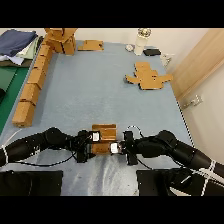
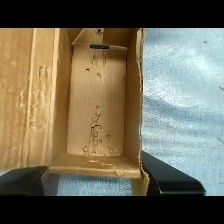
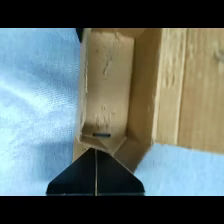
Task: Fold the box.
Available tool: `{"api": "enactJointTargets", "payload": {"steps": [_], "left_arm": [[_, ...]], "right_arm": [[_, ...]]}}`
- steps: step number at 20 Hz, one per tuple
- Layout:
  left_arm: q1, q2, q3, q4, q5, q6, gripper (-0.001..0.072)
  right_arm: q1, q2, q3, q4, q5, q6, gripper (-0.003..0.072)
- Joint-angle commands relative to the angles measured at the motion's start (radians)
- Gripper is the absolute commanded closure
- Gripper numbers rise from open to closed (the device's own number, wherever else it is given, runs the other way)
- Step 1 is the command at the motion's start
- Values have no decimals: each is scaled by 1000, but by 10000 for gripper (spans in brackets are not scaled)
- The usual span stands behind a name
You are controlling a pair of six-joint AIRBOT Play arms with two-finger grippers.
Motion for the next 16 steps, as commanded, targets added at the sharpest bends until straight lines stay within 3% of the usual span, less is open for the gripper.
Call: {"api": "enactJointTargets", "payload": {"steps": [1,6,10,16], "left_arm": [[0,0,0,1,0,3,240],[0,0,0,1,0,3,240],[0,0,0,1,0,3,240],[0,0,0,1,0,3,240]], "right_arm": [[-3,32,0,-136,-61,163,680],[-44,32,-1,-127,-68,223,680],[-44,33,0,-48,-61,483,681],[-61,10,1,-111,-8,491,682]]}}
